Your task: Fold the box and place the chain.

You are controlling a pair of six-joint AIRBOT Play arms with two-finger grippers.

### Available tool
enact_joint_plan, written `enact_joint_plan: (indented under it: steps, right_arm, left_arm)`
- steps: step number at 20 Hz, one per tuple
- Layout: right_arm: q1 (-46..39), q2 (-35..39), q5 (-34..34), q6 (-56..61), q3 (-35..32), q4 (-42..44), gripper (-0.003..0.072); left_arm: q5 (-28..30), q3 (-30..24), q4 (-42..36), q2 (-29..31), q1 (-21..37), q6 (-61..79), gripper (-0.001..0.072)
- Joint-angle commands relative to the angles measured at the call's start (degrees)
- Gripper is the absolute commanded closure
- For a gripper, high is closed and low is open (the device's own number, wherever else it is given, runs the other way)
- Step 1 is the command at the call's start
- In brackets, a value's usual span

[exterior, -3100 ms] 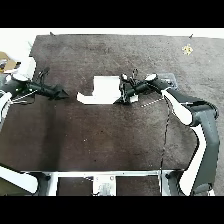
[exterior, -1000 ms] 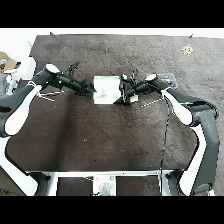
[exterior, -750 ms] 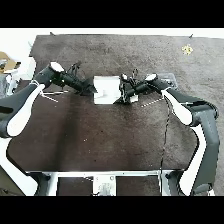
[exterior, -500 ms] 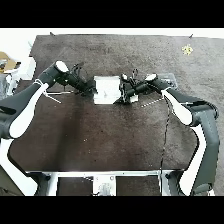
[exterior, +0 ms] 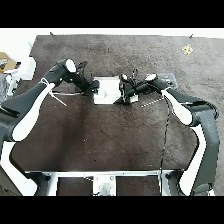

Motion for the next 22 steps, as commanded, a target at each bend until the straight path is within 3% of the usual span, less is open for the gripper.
enact_joint_plan:
  steps: [1,11,18,22]
  right_arm:
    - [0.00,-0.04,0.00,0.04,-0.02,0.00,0.0258]
    - [0.00,-0.04,0.00,0.04,0.00,0.00,0.0259]
    - [0.00,-0.04,0.00,0.04,0.00,0.00,0.0258]
    - [0.00,-0.04,0.00,0.04,0.00,0.00,0.0258]
  left_arm:
    - [-0.52,1.53,3.39,-1.18,-1.05,-3.10,0.0411]
    - [-2.93,5.64,3.48,-1.84,-1.97,-3.30,0.0410]
    - [-2.95,5.99,19.21,-2.43,-7.32,-10.93,0.0422]
    - [-8.13,11.91,23.87,-7.28,-9.22,-12.94,0.0422]
